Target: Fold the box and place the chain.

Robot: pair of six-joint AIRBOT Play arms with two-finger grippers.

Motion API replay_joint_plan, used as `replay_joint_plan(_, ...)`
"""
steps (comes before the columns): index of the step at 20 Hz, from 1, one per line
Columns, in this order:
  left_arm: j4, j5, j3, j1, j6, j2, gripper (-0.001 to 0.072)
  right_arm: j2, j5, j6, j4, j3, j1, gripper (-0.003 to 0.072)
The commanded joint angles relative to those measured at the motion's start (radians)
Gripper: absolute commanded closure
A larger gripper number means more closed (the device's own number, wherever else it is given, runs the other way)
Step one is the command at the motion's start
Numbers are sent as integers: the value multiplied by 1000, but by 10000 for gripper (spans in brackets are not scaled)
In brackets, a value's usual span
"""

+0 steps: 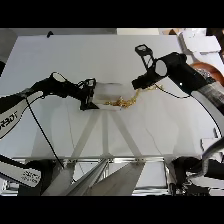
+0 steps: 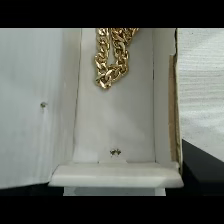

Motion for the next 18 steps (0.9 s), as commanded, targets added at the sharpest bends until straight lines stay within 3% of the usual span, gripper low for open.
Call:
replay_joint_plan(1,0,0,0,0,0,0,394,51,24,-66,-5,-2,92,678)
replay_joint_plan(11,0,0,0,0,0,0,394,92,27,-183,46,-2,319,677)
replay_joint_plan(14,0,0,0,0,0,0,394,92,-95,-200,74,-2,374,677)
replay_joint_plan(18,0,0,0,0,0,0,394,91,-340,-200,89,-2,414,677)
